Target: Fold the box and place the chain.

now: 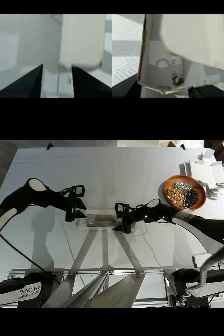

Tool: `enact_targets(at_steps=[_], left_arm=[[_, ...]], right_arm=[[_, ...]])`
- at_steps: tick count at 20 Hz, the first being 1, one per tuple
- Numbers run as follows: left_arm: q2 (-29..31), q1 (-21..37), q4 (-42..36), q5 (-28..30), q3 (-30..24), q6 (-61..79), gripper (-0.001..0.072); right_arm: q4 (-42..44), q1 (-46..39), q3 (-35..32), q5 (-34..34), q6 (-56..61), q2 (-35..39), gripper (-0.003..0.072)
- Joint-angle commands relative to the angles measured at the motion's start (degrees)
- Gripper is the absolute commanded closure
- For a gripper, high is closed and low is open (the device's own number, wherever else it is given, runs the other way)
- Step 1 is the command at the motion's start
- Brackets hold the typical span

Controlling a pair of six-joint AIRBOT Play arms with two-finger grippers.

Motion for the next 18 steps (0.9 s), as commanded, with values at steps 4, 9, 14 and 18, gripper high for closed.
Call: enact_targets(at_steps=[4, 9, 14, 18], left_arm=[[9.6, 1.4, 3.3, -5.4, 0.0, -4.2, 0.0700], [8.4, 0.3, 0.9, -12.8, -0.5, -13.8, 0.0704], [-0.3, -3.7, -6.1, -11.7, -1.0, -14.1, 0.0706], [-3.1, -4.2, -20.2, -0.8, -1.0, -8.7, 0.0705]], right_arm=[[0.0, 0.0, 0.0, 0.0, 0.0, 0.0, 0.0137], [0.0, 0.0, 0.0, 0.0, 0.0, 0.0, 0.0137], [0.0, 0.0, 0.0, 0.0, 0.0, 0.0, 0.0137], [0.0, 0.0, 0.0, 0.0, 0.0, 0.0, 0.0137]])
